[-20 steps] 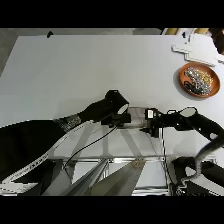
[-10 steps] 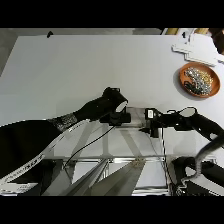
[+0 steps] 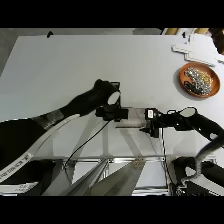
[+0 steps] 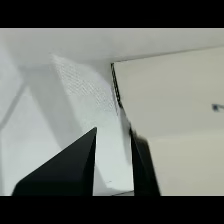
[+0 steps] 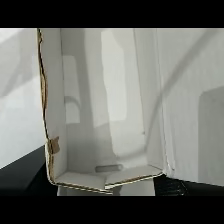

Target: Fold the box and place the chain.

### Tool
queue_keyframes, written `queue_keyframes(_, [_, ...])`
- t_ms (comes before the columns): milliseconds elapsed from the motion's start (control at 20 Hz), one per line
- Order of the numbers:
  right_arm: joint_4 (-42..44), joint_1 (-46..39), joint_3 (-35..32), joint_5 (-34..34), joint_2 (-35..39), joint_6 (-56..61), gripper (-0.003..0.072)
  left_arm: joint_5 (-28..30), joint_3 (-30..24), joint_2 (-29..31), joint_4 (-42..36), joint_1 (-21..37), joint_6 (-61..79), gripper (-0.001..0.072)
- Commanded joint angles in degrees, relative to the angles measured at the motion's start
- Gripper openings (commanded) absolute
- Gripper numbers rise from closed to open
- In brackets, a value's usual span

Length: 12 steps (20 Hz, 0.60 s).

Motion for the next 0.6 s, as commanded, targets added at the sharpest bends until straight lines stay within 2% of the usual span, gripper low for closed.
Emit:
queue_keyframes(0, [0.07, 0.0, 0.04, 0.15, 0.04, -0.04, 0.0397, -1.77, 0.04, 5.57, -3.17, 4.35, 19.43, 0.0385])
queue_keyframes(100, [0.07, 0.0, 0.04, 0.13, 0.04, -0.04, 0.0397, -4.98, -0.02, 9.42, -3.13, 7.56, 31.41, 0.0659])
queue_keyframes(200, [0.07, 0.0, 0.04, 0.13, 0.04, -0.02, 0.0397, -5.95, -1.68, 13.4, -5.09, 11.3, 49.33, 0.0675])
queue_keyframes(300, [0.07, 0.0, 0.04, 0.13, 0.04, -0.04, 0.0397, -4.59, -7.37, 17.75, -11.06, 16.11, 73.9, 0.0675])
queue_keyframes(350, [0.07, 0.0, 0.04, 0.13, 0.04, -0.04, 0.0397, -2.43, -11.69, 20.0, -14.4, 18.73, 86.84, 0.0676])
queue_keyframes(450, [0.07, 0.0, 0.04, 0.13, 0.04, -0.04, 0.0397, 6.32, -22.25, 23.32, -24.39, 23.89, 113.9, 0.0676])
queue_keyframes(550, [0.07, 0.0, 0.04, 0.15, 0.04, -0.04, 0.0397, 14.12, -31.45, 22.36, -35.28, 26.38, 139.23, 0.0672])
